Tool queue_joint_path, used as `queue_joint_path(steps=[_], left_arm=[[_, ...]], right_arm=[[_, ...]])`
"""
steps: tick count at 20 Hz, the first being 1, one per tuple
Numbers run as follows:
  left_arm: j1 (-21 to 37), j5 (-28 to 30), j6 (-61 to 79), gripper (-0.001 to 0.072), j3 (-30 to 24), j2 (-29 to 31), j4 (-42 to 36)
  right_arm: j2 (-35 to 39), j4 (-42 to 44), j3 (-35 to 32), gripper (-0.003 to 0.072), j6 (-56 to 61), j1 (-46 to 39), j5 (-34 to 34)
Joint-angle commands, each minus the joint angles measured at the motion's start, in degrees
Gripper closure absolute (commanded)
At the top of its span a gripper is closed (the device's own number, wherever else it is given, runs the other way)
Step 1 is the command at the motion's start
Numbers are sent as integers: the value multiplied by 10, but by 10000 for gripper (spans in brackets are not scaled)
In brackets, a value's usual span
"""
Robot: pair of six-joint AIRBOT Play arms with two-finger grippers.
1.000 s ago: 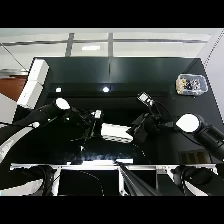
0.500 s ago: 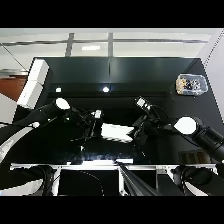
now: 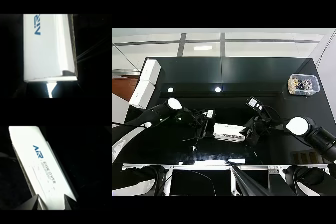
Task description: Fold the box and place the chain.
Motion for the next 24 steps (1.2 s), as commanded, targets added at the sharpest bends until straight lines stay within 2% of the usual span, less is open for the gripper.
queue_joint_path(steps=[1,16,24], left_arm=[[0,0,1,314,0,0,0],[0,0,1,314,0,0,0],[0,0,1,314,0,0,0]], right_arm=[[0,0,0,327,0,0,17],[0,-1,-2,328,0,0,23],[0,-34,-2,328,-9,49,-9]])
